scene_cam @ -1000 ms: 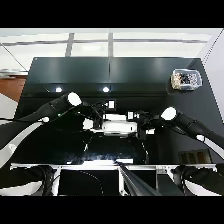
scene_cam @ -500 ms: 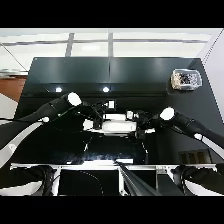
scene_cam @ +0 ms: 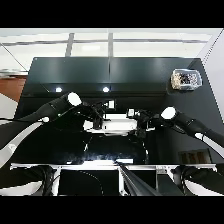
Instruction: Fold the box and place the chain.
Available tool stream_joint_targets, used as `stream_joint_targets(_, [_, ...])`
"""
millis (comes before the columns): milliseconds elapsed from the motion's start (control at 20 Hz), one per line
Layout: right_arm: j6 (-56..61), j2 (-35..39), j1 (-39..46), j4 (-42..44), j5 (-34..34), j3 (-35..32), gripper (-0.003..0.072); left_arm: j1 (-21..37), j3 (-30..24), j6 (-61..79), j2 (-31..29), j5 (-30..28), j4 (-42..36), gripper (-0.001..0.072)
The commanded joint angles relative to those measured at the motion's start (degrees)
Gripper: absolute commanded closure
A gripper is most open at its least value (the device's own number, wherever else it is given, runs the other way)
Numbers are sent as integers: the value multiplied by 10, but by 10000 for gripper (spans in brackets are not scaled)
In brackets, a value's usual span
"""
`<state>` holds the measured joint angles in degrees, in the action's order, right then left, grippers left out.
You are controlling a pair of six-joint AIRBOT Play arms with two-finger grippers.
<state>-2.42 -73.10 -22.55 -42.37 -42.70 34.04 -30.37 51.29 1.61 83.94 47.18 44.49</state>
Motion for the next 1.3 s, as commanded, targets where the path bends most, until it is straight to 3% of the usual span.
stream_joint_targets(0, [5,5,12,-18,-19,0,-14,0,0,1,0,-1,0,684])
stream_joint_targets(200, [5,5,9,-25,-23,0,-14,0,0,1,0,0,0,684])
stream_joint_targets(300, [5,5,9,-24,-25,0,90,0,0,1,0,-1,0,684])
stream_joint_targets(850, [5,4,-12,-12,-25,0,94,0,0,1,0,0,0,684])
stream_joint_targets(950, [5,4,-12,-12,-27,0,285,0,0,-4,0,0,0,682])
stream_joint_targets(1050, [5,4,-12,-12,-27,0,285,0,0,-8,0,0,0,677])
stream_joint_targets(1100, [5,4,-12,-12,-27,0,285,0,1,-8,0,0,0,624])
stream_joint_targets(1150, [5,4,-12,-12,-27,0,285,1,2,-9,-1,1,1,481])
stream_joint_targets(1200, [6,4,-12,-12,-27,0,286,2,3,-18,-4,1,3,394])
stream_joint_targets(1250, [11,4,-12,-12,-27,0,285,5,6,-33,-8,1,8,394])
